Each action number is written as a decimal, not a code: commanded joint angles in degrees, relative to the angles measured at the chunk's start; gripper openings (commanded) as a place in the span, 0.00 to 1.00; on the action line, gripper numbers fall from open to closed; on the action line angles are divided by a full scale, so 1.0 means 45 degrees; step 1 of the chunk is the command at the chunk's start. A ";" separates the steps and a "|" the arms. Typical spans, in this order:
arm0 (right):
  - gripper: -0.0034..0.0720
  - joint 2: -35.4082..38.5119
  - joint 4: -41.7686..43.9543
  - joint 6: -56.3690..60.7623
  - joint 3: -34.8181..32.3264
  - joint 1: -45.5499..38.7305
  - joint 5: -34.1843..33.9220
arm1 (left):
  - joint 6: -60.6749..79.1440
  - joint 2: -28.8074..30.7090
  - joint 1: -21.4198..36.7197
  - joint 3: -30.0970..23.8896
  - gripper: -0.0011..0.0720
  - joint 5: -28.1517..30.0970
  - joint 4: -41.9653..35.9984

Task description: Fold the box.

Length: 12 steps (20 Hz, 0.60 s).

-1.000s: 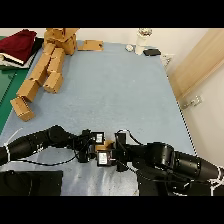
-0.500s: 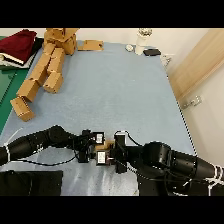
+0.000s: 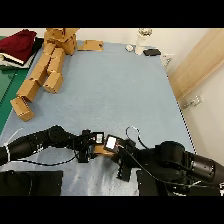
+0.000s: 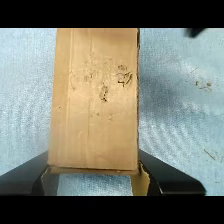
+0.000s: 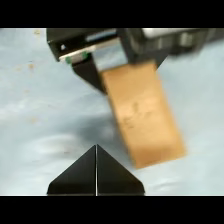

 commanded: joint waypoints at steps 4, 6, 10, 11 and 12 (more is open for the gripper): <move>0.05 0.0471 0.4036 0.6513 -0.2900 -0.0126 0.6353 | -0.0005 -0.0010 -0.0010 0.0000 0.80 0.0015 0.0000; 0.05 0.0379 0.3769 0.7543 -0.3041 -0.0461 0.8106 | -0.0005 -0.0005 -0.0010 0.0000 0.80 0.0015 0.0000; 0.05 0.0136 0.3653 0.7548 -0.3041 -0.0835 0.8155 | -0.0005 -0.0010 -0.0010 0.0000 0.80 0.0010 0.0000; 0.05 0.0034 0.3599 0.7553 -0.3041 -0.0835 0.8140 | -0.0005 -0.0010 -0.0010 0.0000 0.80 0.0015 0.0000; 0.05 -0.0117 0.3599 0.7553 -0.3041 -0.0835 0.8140 | -0.0005 -0.0010 -0.0010 0.0000 0.80 0.0015 0.0000</move>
